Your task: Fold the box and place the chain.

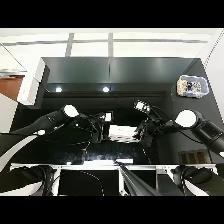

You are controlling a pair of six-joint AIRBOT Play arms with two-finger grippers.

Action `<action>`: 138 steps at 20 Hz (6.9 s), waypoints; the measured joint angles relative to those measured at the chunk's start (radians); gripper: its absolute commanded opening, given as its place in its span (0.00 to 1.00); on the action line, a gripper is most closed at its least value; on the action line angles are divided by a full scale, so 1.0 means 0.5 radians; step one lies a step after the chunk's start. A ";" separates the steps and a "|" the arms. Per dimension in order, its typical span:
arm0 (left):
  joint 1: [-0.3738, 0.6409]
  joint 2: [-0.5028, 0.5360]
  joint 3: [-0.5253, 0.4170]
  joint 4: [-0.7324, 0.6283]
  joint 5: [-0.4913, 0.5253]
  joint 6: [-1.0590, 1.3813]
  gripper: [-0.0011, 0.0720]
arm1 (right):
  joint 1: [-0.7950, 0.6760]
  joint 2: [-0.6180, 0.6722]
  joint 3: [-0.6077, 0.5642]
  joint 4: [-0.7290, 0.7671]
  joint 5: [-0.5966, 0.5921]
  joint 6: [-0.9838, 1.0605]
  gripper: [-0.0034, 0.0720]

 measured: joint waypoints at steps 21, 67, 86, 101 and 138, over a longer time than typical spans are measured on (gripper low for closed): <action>0.000 0.000 0.000 0.002 0.000 0.008 0.62 | 0.000 0.027 -0.064 -0.040 -0.050 0.098 0.41; 0.002 0.001 0.000 0.019 -0.002 0.000 0.63 | -0.260 -0.055 0.045 0.814 0.121 1.087 0.11; -0.078 0.293 0.311 0.454 -0.208 -0.773 0.99 | -1.232 0.156 0.290 0.510 0.597 1.033 0.11; -0.426 -0.089 0.616 0.451 -0.072 -0.887 0.99 | -1.242 0.156 0.290 0.439 0.537 0.921 0.11; -0.490 -0.218 0.636 1.061 -0.092 -1.396 0.48 | -1.287 0.156 0.290 0.440 0.500 0.854 0.11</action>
